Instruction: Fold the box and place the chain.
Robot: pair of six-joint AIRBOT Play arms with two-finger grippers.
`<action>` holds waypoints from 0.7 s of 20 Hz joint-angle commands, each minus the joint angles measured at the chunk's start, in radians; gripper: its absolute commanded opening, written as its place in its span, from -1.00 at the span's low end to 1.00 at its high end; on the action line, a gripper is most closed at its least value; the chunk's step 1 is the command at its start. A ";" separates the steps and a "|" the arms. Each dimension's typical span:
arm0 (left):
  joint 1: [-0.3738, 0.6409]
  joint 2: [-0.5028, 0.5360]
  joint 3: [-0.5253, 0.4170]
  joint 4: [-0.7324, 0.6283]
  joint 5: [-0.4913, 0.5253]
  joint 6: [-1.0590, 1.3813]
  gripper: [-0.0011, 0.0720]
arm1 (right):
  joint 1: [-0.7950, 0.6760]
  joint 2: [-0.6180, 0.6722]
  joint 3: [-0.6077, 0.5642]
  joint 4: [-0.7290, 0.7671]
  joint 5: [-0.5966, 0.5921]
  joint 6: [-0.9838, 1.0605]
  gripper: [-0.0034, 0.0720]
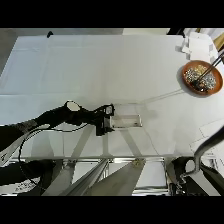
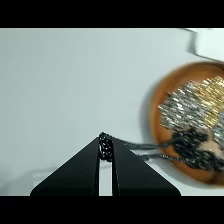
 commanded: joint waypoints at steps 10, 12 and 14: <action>0.000 0.001 0.000 0.000 0.000 0.000 0.10 | 0.412 0.111 0.000 0.112 0.334 -0.035 -0.86; 0.000 0.001 0.000 0.000 0.000 0.000 0.10 | 0.468 0.111 0.000 0.112 0.368 -0.035 -0.86; 0.000 0.001 0.000 0.000 0.000 0.000 0.10 | 0.532 0.111 -0.003 0.114 0.361 -0.030 -0.86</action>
